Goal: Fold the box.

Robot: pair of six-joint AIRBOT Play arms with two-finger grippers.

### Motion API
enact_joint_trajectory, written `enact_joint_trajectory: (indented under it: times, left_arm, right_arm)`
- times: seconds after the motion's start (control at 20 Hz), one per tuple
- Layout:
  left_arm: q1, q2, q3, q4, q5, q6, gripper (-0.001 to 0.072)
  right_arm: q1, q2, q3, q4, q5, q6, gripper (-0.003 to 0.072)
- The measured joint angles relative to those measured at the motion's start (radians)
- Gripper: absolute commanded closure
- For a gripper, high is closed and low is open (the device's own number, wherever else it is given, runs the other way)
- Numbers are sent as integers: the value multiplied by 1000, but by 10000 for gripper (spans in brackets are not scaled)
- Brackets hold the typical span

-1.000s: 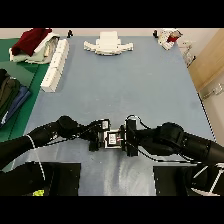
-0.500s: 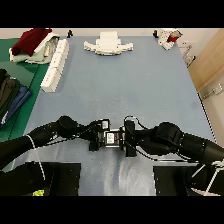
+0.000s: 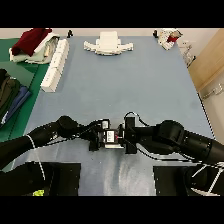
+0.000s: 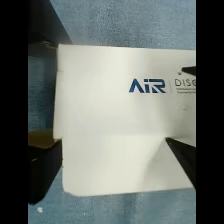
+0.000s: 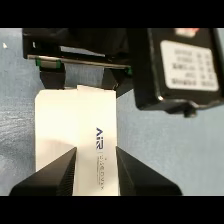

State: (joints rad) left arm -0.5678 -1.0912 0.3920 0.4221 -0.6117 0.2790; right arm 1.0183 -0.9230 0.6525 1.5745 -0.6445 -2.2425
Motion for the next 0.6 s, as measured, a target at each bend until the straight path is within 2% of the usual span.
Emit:
enact_joint_trajectory:
  times: [0.05,0.1,0.15,0.55,0.6]
  left_arm:
    - [0,0,0,0,0,1,204]
    - [0,0,0,0,0,1,204]
    - [0,0,0,0,0,1,205]
    - [0,0,0,0,0,1,204]
    - [0,0,0,0,0,1,204]
  right_arm:
    - [0,1,4,-10,-3,7,293]
    - [2,3,8,-11,-15,12,150]
    - [9,6,13,-2,-26,15,87]
    - [56,-42,18,32,-38,32,103]
    - [58,-51,18,28,-32,37,137]
